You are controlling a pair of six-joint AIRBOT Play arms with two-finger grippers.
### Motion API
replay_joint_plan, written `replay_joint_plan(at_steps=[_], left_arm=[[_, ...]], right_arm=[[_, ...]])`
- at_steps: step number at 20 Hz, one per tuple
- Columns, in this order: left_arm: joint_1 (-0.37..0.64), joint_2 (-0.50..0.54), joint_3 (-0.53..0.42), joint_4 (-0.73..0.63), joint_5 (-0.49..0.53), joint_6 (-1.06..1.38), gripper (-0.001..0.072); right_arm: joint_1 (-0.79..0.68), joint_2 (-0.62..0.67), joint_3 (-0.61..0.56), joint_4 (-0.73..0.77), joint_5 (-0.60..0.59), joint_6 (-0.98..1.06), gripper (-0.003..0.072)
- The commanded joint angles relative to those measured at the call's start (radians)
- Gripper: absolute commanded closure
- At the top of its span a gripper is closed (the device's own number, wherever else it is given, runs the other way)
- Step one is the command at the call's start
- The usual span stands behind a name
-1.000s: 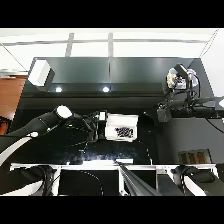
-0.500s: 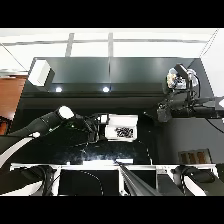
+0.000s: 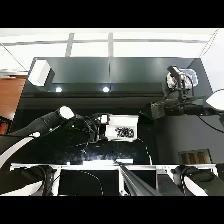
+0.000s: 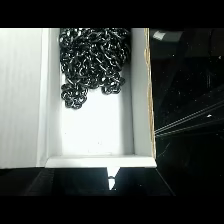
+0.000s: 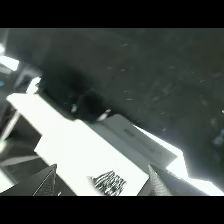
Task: Fold the box and place the chain.
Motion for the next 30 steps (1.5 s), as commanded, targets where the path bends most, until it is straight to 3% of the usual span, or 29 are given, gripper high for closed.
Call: replay_joint_plan(at_steps=[1,7,11,16,30], left_arm=[[-0.001,-0.001,0.000,0.003,0.005,0.000,0.0375],[-0.001,-0.001,0.000,0.003,0.009,0.000,0.0376],[-0.001,-0.001,0.000,0.003,0.009,0.000,0.0375],[-0.001,-0.001,0.000,0.003,0.009,0.000,0.0375],[-0.001,-0.001,0.000,0.003,0.008,0.000,0.0375]], right_arm=[[0.041,-0.117,-0.001,-0.008,-0.044,-0.085,0.0011],[0.160,-0.169,-0.001,-0.008,0.146,-0.575,0.0012],[0.235,-0.169,-0.001,-0.172,0.061,-0.590,0.0011],[0.238,-0.169,-0.001,-0.137,0.056,-0.728,0.0012],[0.301,-0.169,-0.013,-0.204,0.021,-0.685,0.0011]])
